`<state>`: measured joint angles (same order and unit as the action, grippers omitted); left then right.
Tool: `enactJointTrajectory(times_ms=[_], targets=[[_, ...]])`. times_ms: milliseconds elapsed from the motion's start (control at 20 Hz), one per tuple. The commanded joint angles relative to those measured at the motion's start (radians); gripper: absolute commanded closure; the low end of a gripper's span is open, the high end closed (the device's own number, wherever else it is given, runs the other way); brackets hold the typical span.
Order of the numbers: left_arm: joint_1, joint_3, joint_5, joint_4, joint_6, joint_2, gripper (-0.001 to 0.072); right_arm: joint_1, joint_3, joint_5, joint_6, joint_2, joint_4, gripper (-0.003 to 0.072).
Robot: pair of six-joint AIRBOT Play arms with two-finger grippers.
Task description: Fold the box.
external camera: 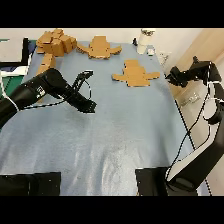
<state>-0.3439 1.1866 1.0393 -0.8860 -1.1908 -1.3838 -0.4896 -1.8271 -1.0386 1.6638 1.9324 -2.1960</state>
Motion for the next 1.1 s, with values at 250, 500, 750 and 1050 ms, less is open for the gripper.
enactJointTrajectory(times_ms=[250,500,750,1050], targets=[[0.001,0.001,0.000,0.000,0.000,0.000,0.0696,-0.010,-0.190,0.077,0.116,0.247,-0.209,0.0365],[0.001,0.001,-0.001,0.000,0.000,0.000,0.0697,0.056,-0.193,0.237,0.155,0.254,-0.224,0.0365],[0.001,0.001,0.000,0.000,0.000,0.000,0.0696,0.078,-0.193,0.332,0.153,0.270,-0.224,0.0365],[0.001,0.001,0.000,0.000,0.000,0.000,0.0696,0.078,-0.198,0.335,0.151,0.303,-0.224,0.0365]])
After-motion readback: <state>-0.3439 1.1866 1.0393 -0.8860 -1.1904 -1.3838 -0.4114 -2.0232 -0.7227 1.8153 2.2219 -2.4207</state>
